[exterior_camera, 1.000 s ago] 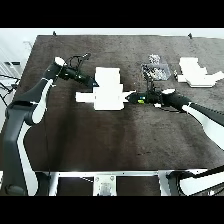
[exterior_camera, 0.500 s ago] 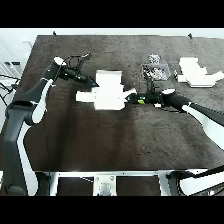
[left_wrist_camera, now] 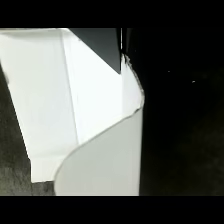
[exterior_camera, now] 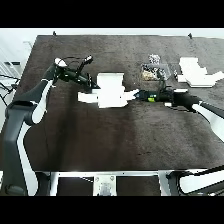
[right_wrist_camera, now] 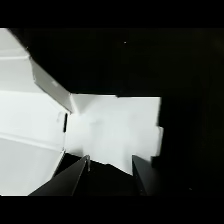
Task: Fold the box and place the chain.
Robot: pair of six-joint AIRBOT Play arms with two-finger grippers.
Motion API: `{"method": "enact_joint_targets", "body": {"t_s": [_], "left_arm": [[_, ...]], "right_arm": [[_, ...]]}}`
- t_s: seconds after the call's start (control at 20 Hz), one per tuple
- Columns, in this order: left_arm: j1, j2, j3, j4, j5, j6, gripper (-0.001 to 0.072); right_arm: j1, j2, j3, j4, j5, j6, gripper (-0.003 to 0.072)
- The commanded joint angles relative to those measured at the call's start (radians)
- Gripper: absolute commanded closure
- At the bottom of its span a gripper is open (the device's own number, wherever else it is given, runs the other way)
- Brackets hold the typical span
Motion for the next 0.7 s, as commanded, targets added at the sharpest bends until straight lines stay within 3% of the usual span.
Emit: {"method": "enact_joint_targets", "body": {"t_s": [0.0, 0.35, 0.65], "left_arm": [[0.0, 0.003, -0.043, -0.023, 0.001, 0.113, 0.0697], [0.0, 0.08, -0.199, -0.118, 0.103, 0.333, 0.0696], [0.0, 0.079, -0.296, -0.135, 0.159, 0.441, 0.0696]], "right_arm": [[-0.101, 0.001, 0.0, 0.028, 0.083, 0.0, 0.0349], [-0.143, 0.001, 0.0, 0.036, 0.117, -0.05, 0.035], [-0.143, 0.001, 0.0, 0.071, 0.117, -0.099, 0.035]]}}
